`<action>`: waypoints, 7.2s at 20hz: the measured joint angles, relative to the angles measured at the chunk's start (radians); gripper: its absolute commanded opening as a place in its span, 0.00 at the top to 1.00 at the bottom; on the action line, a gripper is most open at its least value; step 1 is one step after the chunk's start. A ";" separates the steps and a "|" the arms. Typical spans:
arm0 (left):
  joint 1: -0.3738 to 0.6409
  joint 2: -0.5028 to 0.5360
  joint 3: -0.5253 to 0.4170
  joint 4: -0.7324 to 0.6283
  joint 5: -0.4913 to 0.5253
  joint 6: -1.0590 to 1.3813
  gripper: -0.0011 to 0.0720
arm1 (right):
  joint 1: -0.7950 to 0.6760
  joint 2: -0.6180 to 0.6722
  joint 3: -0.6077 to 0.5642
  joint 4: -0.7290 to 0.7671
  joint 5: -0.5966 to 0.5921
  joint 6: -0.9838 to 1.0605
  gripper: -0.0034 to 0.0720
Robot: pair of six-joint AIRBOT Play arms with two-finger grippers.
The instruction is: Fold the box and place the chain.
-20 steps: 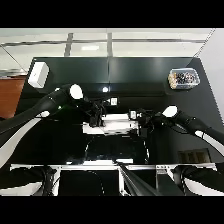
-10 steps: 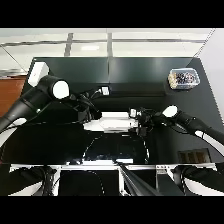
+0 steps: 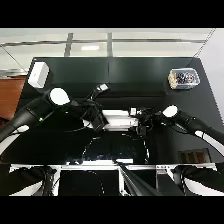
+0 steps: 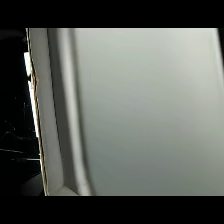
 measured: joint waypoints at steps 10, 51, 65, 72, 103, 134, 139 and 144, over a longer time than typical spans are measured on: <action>0.001 -0.178 0.022 -0.006 0.345 -0.024 0.95 | 0.000 0.000 0.000 0.000 -0.001 0.001 0.33; 0.038 -0.050 -0.184 0.051 0.252 0.770 0.77 | 0.000 0.000 0.000 0.000 0.000 0.001 0.33; 0.022 -0.107 -0.184 -0.214 0.293 0.786 0.80 | -0.001 0.000 0.000 0.000 0.000 0.002 0.33; 0.014 -0.115 -0.183 -0.231 0.290 0.792 0.30 | -0.001 0.000 0.000 0.000 0.000 0.001 0.33; 0.605 -0.096 -0.242 -0.098 -0.125 -0.447 0.96 | 0.000 0.000 0.000 0.000 0.000 0.001 0.33; 0.179 -0.257 0.105 -0.011 -0.151 -0.603 0.14 | 0.002 0.000 0.000 -0.002 -0.001 0.001 0.33; 0.090 -0.247 0.163 0.081 -0.096 -0.738 0.32 | 0.002 0.000 0.000 -0.002 -0.001 0.001 0.33; 0.048 -0.245 0.177 0.179 -0.084 -0.837 0.32 | 0.003 0.000 0.000 -0.002 -0.001 0.001 0.33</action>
